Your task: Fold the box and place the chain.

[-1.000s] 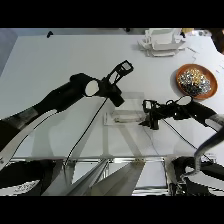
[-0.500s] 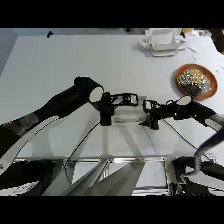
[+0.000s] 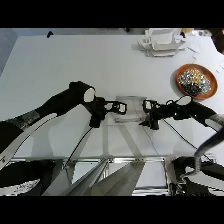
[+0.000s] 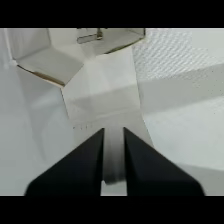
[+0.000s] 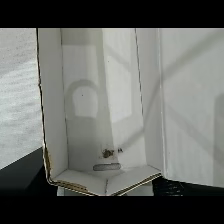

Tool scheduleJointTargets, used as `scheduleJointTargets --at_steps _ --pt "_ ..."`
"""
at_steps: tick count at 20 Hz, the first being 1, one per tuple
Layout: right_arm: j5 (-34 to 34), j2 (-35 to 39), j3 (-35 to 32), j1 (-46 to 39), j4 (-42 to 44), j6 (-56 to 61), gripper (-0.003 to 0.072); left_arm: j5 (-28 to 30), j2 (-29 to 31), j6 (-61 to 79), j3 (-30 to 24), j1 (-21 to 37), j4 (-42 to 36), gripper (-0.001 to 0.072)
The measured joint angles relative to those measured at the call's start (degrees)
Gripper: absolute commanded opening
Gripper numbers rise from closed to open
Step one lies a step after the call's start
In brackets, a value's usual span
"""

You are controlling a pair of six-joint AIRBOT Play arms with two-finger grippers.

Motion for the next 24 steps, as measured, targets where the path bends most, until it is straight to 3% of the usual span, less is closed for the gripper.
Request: scheduleJointTargets --at_steps 8,24 --pt "0.0 0.0 0.0 0.0 0.0 0.0 0.0339 9.4 0.0 9.8 -2.4 1.2 -11.8 0.0175" --pt "0.0 0.0 0.0 0.0 0.0 0.0 0.0339 17.5 -3.4 10.4 -2.6 -2.6 -16.5 0.0144"
